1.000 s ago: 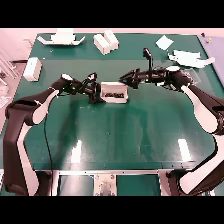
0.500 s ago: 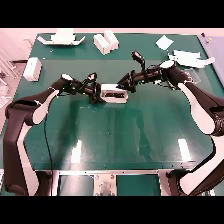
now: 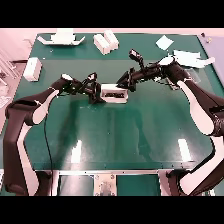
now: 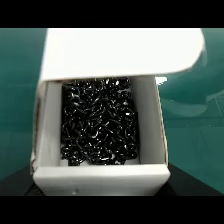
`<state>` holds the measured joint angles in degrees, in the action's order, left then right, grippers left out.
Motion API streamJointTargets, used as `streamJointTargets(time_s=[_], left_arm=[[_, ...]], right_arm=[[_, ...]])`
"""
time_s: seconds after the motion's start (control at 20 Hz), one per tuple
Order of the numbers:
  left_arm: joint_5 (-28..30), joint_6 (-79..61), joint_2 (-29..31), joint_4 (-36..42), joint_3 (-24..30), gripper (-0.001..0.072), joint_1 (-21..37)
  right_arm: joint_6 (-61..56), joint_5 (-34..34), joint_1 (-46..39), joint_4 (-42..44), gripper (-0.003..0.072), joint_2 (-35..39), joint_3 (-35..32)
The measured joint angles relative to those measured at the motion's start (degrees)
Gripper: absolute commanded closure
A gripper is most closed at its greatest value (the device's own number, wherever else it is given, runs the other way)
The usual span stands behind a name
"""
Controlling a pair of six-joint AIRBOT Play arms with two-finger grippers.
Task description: Fold the box and place the chain.
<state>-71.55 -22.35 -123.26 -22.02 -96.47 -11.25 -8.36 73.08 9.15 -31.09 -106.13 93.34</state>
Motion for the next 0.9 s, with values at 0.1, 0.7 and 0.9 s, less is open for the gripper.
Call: streamJointTargets(time_s=[0.1, 0.7, 0.9], left_arm=[[0.0, 0.0, 0.0, 0.0, 0.0, 0.0312, 0.0], [0.0, 0.02, 0.0, 0.0, 0.0, 0.0312, 0.0], [0.0, 0.02, 0.0, 0.0, 0.0, 0.0312, 0.0]], right_arm=[[0.37, -0.26, 0.52, -0.79, 0.0436, 0.0, 0.11], [1.03, -1.95, 1.42, -2.99, 0.0498, -0.11, 0.42], [1.05, -1.38, 1.42, -3.08, 0.0498, -0.11, 0.42]])
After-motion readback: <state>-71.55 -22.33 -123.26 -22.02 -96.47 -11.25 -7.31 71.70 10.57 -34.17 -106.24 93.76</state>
